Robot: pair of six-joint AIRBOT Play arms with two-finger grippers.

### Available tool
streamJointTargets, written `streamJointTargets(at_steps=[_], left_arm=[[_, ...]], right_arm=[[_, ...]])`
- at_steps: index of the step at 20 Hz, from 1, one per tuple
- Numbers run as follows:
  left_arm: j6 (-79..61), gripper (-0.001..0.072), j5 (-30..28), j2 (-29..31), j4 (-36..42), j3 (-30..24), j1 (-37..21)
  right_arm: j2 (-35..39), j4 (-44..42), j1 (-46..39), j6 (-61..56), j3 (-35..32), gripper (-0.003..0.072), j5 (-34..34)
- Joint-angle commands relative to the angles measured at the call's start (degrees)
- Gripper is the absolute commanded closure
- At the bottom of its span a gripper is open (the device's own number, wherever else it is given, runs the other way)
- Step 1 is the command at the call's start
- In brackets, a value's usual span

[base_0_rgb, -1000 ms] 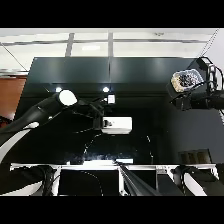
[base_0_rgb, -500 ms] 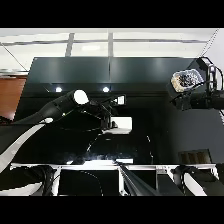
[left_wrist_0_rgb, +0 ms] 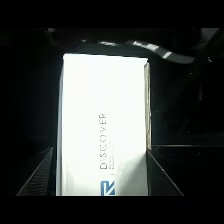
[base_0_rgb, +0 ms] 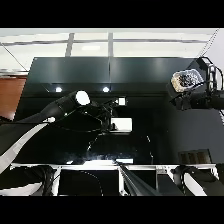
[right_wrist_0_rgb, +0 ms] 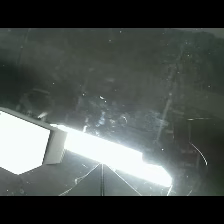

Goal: Fold the box and place the chain.

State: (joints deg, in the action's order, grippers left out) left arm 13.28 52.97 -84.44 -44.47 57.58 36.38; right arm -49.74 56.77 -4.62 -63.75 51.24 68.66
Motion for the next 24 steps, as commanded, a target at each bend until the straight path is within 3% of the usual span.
streamJointTargets(at_steps=[1,15,20,24], left_arm=[[0.5,0.0005,0.4,-0.2,-0.3,0.0,0.0],[5.5,0.0002,3.9,-0.2,-4.7,4.3,0.4],[9.7,-0.0002,-0.1,-0.3,-9.1,4.3,3.6],[13.2,-0.0002,0.5,-0.3,-9.8,4.3,4.0]], right_arm=[[0.0,-0.4,0.0,-0.2,0.0,0.0672,0.1],[0.0,-0.8,0.0,-0.2,0.0,0.0672,1.1],[0.0,-0.8,0.0,-0.2,0.0,0.0672,1.2],[0.0,-0.8,0.0,-0.3,0.0,0.0672,1.4]])
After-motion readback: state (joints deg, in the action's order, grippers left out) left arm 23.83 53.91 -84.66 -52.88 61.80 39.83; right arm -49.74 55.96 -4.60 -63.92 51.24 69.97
